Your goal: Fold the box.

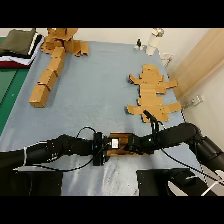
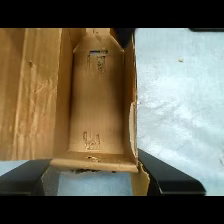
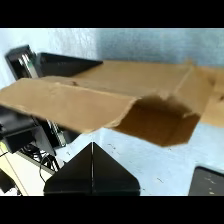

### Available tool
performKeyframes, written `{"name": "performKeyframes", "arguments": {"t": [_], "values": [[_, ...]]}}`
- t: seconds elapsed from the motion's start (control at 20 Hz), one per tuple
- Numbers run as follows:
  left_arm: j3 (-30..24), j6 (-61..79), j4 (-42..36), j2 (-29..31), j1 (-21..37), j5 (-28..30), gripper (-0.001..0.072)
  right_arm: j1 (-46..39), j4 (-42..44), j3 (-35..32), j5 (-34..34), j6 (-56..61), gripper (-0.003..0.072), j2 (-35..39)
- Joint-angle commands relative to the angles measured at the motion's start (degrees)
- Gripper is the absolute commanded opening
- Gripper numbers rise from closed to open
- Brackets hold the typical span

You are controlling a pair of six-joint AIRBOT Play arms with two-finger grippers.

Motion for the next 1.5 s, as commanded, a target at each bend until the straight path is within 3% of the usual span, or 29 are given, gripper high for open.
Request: {"name": "performKeyframes", "arguments": {"t": [0.0,0.2,0.35,0.6,1.25,1.45], "values": [[0.02,-4.55,3.56,1.4,-0.02,1.29,0.0476,0.04,0.31,1.18,0.0,0.17,0.0001,0.02],[0.02,-10.93,10.82,1.86,0.02,2.84,0.0476,0.02,-0.07,1.62,0.0,0.15,0.0002,-0.04],[0.02,-12.9,11.04,2.89,2.25,3.8,0.0476,0.02,-0.46,1.62,0.0,0.17,0.0002,-0.04],[0.0,-12.87,10.56,5.75,8.26,11.41,0.0476,0.02,-1.27,1.62,0.28,0.2,0.0002,-0.04],[-0.11,-12.33,11.3,5.75,8.52,14.67,0.0476,0.02,-2.16,1.62,3.58,0.15,0.0002,-0.07],[-2.97,-11.63,11.04,8.48,8.52,15.04,0.0476,0.02,-2.16,1.62,3.56,0.15,0.0002,-0.07]]}}
